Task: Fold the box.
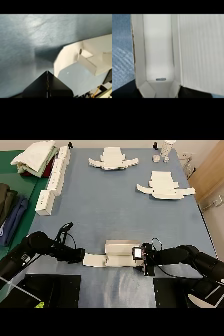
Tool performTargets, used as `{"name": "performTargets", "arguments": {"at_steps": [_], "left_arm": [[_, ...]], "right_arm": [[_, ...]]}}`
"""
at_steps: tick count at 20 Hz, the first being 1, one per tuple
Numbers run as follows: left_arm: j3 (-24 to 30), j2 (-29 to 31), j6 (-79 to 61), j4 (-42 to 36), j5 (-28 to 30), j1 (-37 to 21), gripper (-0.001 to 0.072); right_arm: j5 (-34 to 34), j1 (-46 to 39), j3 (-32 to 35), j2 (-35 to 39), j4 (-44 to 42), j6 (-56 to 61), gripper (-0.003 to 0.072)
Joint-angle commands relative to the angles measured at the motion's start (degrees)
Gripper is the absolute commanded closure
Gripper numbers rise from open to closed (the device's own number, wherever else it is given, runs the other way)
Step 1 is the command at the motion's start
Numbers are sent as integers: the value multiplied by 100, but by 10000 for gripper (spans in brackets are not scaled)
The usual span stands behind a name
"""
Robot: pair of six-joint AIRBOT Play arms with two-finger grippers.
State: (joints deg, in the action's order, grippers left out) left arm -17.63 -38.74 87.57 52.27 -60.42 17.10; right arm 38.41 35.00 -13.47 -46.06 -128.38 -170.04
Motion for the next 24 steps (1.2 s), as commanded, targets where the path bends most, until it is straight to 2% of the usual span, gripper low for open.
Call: {"name": "performTargets", "arguments": {"at_steps": [1, 4, 6, 9, 13, 14, 15, 16, 24], "left_arm": [[138, -472, -284, -612, 675, 299, 693], [138, -780, -330, -691, 863, 664, 693], [133, -796, -542, -1060, 955, 868, 694], [101, -726, -767, -1657, 942, 898, 693], [-35, -514, -715, -1674, 933, 898, 690], [-35, -487, -697, -1676, 927, 898, 656], [-33, -487, -691, -1744, 905, 898, 394], [-33, -487, -702, -1832, 901, 898, 356], [-35, -487, -717, -1998, 1185, 901, 357]], "right_arm": [[-2, 0, -2, -4, 0, 0, 173], [-2, 0, -2, -4, 0, 0, 173], [-2, 0, -2, -4, 0, 0, 173], [-2, 0, -2, -4, 0, 0, 173], [-2, 0, -2, -4, 0, 0, 173], [-2, 0, -2, -4, 0, 0, 173], [-2, 0, -2, -4, 0, 0, 172], [-2, 0, -2, -4, 0, 0, 173], [-2, 0, -2, -4, 0, 0, 173]]}}
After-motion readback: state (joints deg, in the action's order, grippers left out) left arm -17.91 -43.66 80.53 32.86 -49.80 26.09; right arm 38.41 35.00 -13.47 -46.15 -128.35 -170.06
